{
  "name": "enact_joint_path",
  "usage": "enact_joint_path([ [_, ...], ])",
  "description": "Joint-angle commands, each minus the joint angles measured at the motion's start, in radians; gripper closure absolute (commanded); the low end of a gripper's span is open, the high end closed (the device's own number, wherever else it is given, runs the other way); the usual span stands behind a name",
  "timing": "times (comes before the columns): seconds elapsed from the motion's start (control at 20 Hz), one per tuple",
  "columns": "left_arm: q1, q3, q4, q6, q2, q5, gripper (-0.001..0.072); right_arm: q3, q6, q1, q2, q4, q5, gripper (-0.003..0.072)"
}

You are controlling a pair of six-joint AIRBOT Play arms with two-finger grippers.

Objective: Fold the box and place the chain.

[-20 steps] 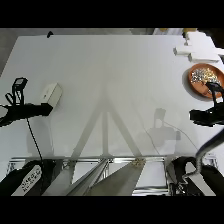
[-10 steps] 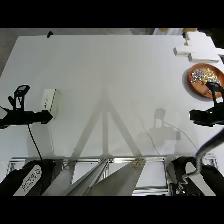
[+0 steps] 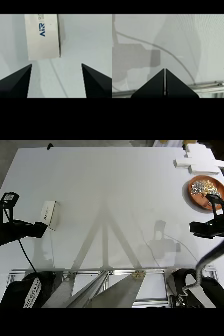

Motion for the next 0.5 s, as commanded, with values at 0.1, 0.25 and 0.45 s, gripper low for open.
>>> enact_joint_path([
  [0.1,-0.008,0.0,0.004,-0.001,0.055,0.004,0.0013,0.001,0.0,-0.001,0.001,0.0,0.0,0.0668],
  [0.25,-0.008,0.0,0.003,-0.001,0.055,0.013,0.0013,0.001,0.0,-0.001,0.001,0.0,0.0,0.0668],
  [0.45,-0.008,0.0,0.003,0.0,0.055,0.013,0.0013,0.001,0.0,-0.001,0.001,0.0,0.0,0.0668],
])
